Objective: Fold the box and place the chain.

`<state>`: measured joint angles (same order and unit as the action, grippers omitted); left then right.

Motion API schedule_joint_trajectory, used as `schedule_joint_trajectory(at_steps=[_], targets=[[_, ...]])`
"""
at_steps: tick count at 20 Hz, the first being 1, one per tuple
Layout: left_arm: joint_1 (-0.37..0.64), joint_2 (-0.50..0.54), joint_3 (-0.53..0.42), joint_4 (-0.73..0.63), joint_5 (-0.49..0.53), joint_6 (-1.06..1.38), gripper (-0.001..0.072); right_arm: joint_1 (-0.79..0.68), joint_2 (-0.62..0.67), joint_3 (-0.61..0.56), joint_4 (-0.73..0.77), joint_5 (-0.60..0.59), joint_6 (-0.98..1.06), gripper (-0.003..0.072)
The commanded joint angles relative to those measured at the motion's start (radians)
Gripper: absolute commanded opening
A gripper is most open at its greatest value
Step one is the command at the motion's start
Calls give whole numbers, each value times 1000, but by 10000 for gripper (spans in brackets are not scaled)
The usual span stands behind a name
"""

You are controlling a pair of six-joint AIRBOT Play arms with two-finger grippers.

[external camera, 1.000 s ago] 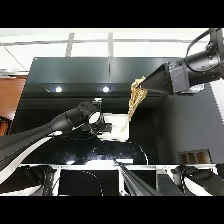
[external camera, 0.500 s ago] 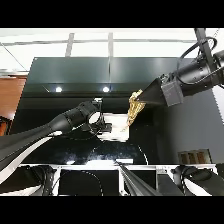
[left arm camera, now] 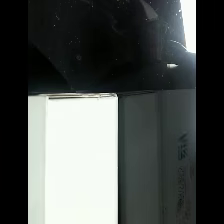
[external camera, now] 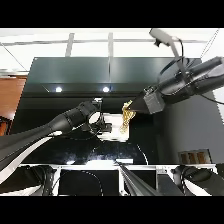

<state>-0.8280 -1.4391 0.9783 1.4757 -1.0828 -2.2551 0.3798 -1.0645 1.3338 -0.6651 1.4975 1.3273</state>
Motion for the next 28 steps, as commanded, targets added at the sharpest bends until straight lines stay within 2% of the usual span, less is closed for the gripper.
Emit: schedule_joint_trajectory(at_steps=[1,4,8,12,15,19,21,22,23,24,27,28], targets=[[1,0,0,0,0,0,28,3,0,-95,-1,-43,0,1],[1,0,0,0,0,0,28,22,0,-176,6,-82,1,2],[1,0,0,0,0,0,28,79,-4,-261,2,-212,10,3],[1,0,0,0,0,0,28,86,-21,-275,-94,-220,48,4],[1,0,0,0,0,0,28,92,-21,-335,-96,-229,56,5],[1,0,0,0,1,0,28,151,-28,-415,-88,-393,90,6],[1,0,0,0,1,0,28,171,-41,-421,-101,-431,115,14],[1,0,0,0,1,0,28,171,-43,-421,-100,-444,116,26],[1,0,0,0,1,0,28,171,-43,-420,-97,-447,117,118],[1,0,0,0,1,0,29,169,-43,-420,-97,-438,116,326],[1,0,0,0,2,0,28,100,-24,-410,-150,-335,117,329],[1,0,0,0,3,0,28,48,4,-410,-180,-310,117,307]])
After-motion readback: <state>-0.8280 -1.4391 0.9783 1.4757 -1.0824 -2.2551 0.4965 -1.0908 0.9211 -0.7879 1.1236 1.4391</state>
